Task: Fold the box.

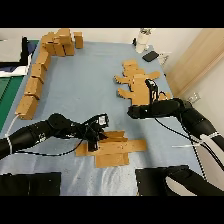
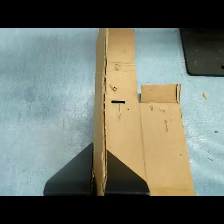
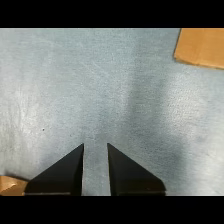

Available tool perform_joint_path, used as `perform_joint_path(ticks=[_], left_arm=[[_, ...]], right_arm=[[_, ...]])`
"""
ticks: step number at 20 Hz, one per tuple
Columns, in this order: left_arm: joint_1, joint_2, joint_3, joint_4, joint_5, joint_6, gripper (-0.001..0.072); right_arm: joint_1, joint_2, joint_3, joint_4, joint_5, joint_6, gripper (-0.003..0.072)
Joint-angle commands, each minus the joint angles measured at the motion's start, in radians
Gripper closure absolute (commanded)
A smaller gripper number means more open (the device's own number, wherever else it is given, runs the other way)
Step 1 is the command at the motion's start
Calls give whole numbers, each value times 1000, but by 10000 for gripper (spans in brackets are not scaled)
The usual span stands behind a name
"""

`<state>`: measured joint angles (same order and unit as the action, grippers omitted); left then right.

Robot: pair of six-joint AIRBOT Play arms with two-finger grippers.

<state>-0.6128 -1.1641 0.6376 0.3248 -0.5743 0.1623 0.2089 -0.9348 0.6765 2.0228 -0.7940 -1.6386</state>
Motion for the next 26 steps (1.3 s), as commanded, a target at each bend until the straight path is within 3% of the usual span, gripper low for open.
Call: perform_joint_path(ticks=[1, 18, 19, 20, 26], left_arm=[[6, -1, -5, 8, -11, -21, 704], [10, -27, -35, 13, -28, -24, 700], [10, -27, -35, 13, -28, -24, 700], [10, -27, -35, 12, -28, -24, 700], [8, -27, -34, 12, -20, -21, 700]], right_arm=[[5, -1, 0, 1, 0, 0, 465], [10, 5, 1, 0, -9, -3, 476], [10, 17, 3, -6, -38, -3, 617], [10, 35, 6, -21, -81, -3, 679], [61, 245, 10, -184, -399, 137, 680]])
